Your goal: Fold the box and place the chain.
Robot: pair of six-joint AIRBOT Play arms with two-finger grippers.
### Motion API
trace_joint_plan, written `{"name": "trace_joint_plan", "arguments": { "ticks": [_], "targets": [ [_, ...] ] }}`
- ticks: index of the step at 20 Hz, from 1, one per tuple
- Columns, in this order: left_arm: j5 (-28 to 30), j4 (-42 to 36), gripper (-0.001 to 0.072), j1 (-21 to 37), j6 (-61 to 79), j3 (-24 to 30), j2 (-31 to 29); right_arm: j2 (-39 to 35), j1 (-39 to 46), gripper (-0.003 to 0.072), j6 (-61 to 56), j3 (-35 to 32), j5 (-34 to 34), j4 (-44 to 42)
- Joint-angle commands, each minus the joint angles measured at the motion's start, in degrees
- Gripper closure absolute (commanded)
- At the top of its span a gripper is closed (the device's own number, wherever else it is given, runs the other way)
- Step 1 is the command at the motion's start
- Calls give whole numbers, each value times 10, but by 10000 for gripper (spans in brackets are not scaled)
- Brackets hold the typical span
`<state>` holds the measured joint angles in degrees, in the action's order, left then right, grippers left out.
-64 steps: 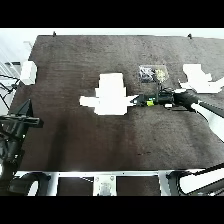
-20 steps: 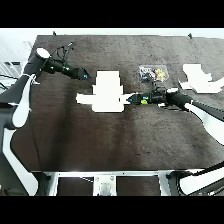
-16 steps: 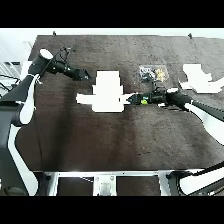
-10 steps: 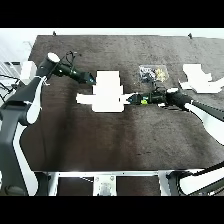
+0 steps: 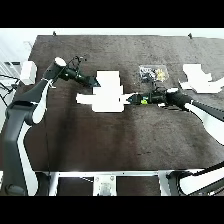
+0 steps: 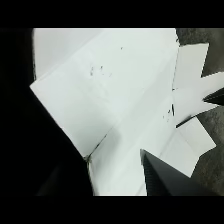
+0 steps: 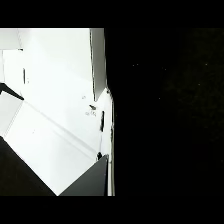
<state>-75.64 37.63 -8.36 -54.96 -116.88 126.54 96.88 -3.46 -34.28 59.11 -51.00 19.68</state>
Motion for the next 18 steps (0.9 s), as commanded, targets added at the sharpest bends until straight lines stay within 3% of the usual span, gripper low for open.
{"name": "trace_joint_plan", "arguments": {
  "ticks": [1, 4, 6, 9, 11, 14, 16, 17, 18],
  "targets": [
    [-26, -19, 183, -1, 11, -1, 14, 0, 0, 680, 1, 0, 0, 0],
    [-27, -30, 184, -1, 26, -1, 21, 0, 0, 680, 5, 0, 0, 0],
    [-28, -42, 292, -1, 32, -1, 23, 0, 0, 680, 5, 0, 0, 0],
    [-28, -54, 295, -1, 44, -1, 24, 0, 0, 680, 5, 0, 0, 3],
    [-27, -55, 421, 0, 46, -1, 24, 0, 0, 680, 5, 0, 0, 5],
    [-28, -55, 424, 0, 54, -1, 24, 0, 0, 680, 5, 0, 0, 5],
    [-28, -56, 632, 0, 60, -1, 24, 0, 0, 680, 5, 0, 0, 7],
    [-28, -56, 689, 0, 63, -1, 24, 0, 0, 680, 5, 0, 0, 7],
    [-34, -56, 689, 0, 83, -1, 24, 0, 0, 680, 5, 0, 0, 7]
  ]
}}
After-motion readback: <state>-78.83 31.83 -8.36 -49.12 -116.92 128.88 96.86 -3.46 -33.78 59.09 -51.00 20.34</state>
